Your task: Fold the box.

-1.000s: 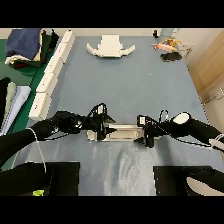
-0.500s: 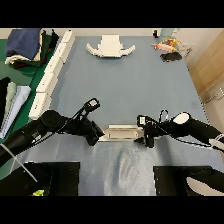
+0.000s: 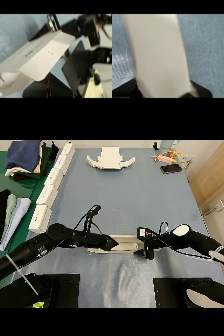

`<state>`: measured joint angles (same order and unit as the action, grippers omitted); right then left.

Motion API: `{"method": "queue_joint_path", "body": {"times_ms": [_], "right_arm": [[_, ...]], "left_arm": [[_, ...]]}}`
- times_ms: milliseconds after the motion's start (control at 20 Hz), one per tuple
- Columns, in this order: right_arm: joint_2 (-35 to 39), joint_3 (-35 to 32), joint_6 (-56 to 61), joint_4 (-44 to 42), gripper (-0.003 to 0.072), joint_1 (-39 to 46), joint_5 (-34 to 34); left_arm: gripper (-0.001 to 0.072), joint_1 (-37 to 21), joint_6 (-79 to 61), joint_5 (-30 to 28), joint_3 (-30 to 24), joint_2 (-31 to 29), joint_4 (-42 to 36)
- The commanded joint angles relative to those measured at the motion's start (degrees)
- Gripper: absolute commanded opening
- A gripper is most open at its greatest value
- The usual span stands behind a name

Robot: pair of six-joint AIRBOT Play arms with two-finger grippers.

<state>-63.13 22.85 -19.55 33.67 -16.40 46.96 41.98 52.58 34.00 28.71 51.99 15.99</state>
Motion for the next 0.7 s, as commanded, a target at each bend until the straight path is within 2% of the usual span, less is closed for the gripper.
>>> {"method": "queue_joint_path", "body": {"times_ms": [0,150,350,650], "right_arm": [[0.00,0.07,0.00,-0.02,0.0520,0.00,0.02],[0.00,0.07,0.00,-0.02,0.0519,0.00,0.02],[0.00,0.07,0.00,-0.02,0.0520,0.00,0.02],[0.00,0.07,0.00,-0.02,0.0520,0.00,0.02]], "left_arm": [[0.0014,1.11,1.05,-11.76,2.51,5.11,-9.62],[0.0013,1.14,1.07,-17.42,3.41,9.11,-11.30],[0.0013,1.14,6.62,-16.15,3.43,15.28,-11.26],[0.0013,1.14,7.61,-15.96,3.43,17.70,-11.02]]}}
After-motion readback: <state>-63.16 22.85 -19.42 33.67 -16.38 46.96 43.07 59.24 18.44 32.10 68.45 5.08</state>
